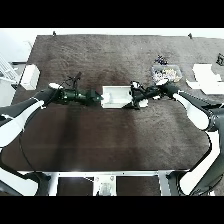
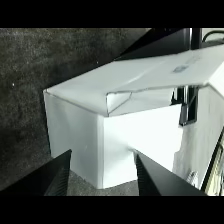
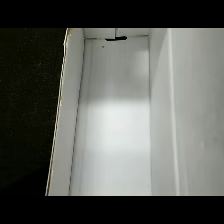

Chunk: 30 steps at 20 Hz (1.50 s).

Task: Fold the box and place the chain.

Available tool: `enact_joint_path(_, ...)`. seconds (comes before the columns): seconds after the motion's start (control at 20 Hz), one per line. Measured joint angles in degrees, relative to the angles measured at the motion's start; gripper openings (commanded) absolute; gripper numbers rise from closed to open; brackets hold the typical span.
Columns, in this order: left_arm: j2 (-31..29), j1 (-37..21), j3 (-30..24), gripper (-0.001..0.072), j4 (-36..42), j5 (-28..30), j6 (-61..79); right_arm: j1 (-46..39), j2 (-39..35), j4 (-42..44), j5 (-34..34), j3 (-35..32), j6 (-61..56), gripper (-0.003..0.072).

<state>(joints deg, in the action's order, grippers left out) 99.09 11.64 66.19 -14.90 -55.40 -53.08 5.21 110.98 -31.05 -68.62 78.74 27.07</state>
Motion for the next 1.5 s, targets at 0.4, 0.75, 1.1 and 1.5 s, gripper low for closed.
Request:
enact_joint_path(0.4, -0.2, 2.6, 3.0, 0.0458, -5.7, 3.2, -11.1, 0.0, 0.0, 0.0, 0.0, 0.0, 0.0, 0.0587)
enact_joint_path(0.75, -0.3, 3.7, 3.8, 0.0458, -8.6, 4.5, -16.0, 0.0, 0.0, 0.0, 0.0, 0.0, 0.0, 0.0587)
enact_joint_path(1.1, -0.3, 3.8, 3.9, 0.0457, -11.0, 3.8, -16.9, 0.0, 0.0, 0.0, 0.0, 0.0, 0.0, 0.0587)
enact_joint_path(1.5, -0.3, 3.7, 3.9, 0.0457, -10.9, 2.1, -17.0, 0.0, 0.0, 0.0, 0.0, 0.0, 0.0, 0.0587)
